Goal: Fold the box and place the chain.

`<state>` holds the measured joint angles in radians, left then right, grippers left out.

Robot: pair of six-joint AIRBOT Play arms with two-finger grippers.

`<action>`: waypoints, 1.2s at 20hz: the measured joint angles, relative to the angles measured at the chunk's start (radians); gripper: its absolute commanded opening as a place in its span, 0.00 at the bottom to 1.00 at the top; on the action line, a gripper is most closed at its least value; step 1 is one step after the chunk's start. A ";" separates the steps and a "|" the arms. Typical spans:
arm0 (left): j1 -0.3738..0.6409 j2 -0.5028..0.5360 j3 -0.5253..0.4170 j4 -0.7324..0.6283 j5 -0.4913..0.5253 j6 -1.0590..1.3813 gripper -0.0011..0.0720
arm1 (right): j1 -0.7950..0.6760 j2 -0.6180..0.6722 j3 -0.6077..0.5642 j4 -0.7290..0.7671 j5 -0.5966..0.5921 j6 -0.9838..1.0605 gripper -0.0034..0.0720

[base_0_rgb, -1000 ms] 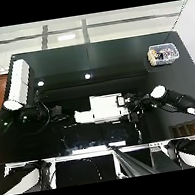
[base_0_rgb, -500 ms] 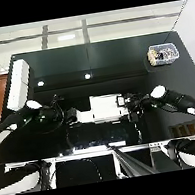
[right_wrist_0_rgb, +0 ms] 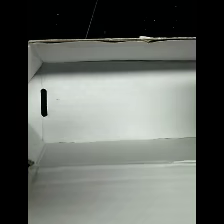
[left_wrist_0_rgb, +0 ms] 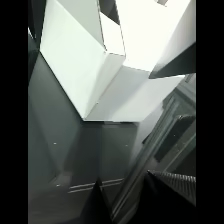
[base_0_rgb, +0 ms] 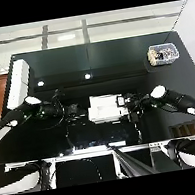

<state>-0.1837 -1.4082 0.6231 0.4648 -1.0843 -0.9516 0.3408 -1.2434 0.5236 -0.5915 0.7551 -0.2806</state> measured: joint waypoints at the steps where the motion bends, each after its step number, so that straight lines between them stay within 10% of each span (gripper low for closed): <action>1: 0.001 0.000 0.008 -0.005 -0.014 0.003 0.92 | 0.000 0.000 0.000 0.000 0.000 0.000 0.23; 12: -0.074 0.000 0.076 -0.046 -0.093 -0.005 0.77 | 0.000 0.000 0.000 0.000 0.000 0.000 0.23; 24: -0.270 0.000 0.235 0.225 0.009 -0.358 0.77 | 0.000 0.000 0.000 0.000 0.000 0.000 0.23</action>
